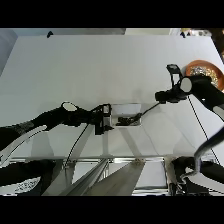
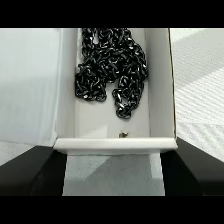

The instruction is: Fold the box and place the chain.

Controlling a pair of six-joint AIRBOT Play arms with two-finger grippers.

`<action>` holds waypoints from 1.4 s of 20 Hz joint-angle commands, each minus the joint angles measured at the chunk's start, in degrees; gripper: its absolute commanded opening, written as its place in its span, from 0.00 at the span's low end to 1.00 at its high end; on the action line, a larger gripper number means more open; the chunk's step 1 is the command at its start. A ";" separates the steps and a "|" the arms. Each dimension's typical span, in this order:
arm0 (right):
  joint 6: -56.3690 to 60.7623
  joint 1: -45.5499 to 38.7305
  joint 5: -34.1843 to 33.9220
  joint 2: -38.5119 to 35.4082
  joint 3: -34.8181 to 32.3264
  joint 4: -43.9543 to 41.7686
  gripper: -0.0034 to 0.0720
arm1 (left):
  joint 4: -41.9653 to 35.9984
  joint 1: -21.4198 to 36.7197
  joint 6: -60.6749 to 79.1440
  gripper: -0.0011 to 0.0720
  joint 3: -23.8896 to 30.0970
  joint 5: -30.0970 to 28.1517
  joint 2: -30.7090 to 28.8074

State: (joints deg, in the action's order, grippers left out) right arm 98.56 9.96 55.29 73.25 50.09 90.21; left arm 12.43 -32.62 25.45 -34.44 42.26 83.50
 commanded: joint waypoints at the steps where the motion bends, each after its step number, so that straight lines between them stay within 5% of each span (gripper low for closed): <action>1: 0.13 -0.09 -1.16 4.33 -0.02 0.07 0.47 | 0.02 0.02 0.00 0.20 -0.02 -0.02 -0.02; 19: 0.11 -0.09 -3.65 7.19 -0.04 0.02 0.43 | 0.02 0.02 0.00 0.20 -0.02 -0.02 -0.02; 23: 0.09 -0.09 -3.65 7.89 -0.04 0.02 0.33 | 0.02 0.02 0.00 0.20 -0.02 -0.02 -0.02; 28: -1.64 -0.09 -3.58 7.93 -0.04 0.07 0.07 | 0.00 0.02 0.00 0.20 -0.02 -0.02 -0.02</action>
State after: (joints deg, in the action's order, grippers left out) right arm 97.78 9.87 51.66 81.06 50.09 90.45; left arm 12.43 -32.62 25.45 -34.44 42.26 83.50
